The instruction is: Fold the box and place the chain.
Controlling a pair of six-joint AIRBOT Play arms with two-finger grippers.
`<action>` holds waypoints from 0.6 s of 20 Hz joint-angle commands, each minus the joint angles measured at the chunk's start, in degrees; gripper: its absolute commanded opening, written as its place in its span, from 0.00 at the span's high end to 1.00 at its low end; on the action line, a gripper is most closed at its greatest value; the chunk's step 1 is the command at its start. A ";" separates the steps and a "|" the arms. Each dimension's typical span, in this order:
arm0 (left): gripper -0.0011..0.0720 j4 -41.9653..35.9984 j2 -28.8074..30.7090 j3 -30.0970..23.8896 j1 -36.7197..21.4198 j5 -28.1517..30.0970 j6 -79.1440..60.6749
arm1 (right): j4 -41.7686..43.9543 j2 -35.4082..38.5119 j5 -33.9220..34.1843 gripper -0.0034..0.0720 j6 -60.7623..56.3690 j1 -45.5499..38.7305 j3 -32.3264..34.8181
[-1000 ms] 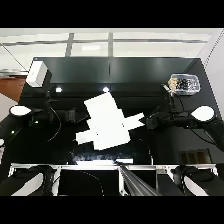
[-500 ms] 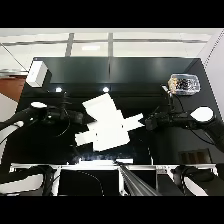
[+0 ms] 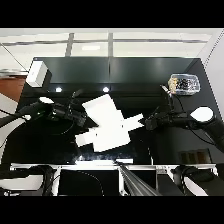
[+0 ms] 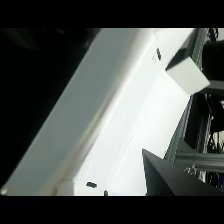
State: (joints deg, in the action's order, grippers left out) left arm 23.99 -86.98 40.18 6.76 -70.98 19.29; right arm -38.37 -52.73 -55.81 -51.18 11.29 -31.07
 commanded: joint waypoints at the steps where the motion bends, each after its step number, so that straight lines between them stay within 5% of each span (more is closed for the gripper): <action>1: 0.17 0.92 -0.20 0.22 0.11 -0.83 -2.91 | -0.04 0.00 0.44 0.90 -0.04 0.02 0.02; 4: 0.30 -1.03 -0.20 0.22 0.11 -1.42 -5.92 | -0.02 0.00 0.37 0.90 -0.04 0.02 0.02; 8: 0.33 -0.72 -1.18 0.22 0.13 -1.46 -6.49 | -0.02 0.00 0.39 0.90 -0.04 0.02 0.02; 10: 0.57 -0.66 -2.19 0.22 0.39 -1.73 -7.08 | -0.02 0.00 0.39 0.90 -0.04 0.02 0.02; 12: 0.68 -0.37 -3.02 0.22 0.59 -2.91 -7.56 | -0.02 0.00 0.39 0.90 -0.09 0.02 0.02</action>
State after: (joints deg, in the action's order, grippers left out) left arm 23.33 -88.95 40.36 7.16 -72.69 12.75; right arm -38.41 -52.73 -55.46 -51.20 11.29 -31.07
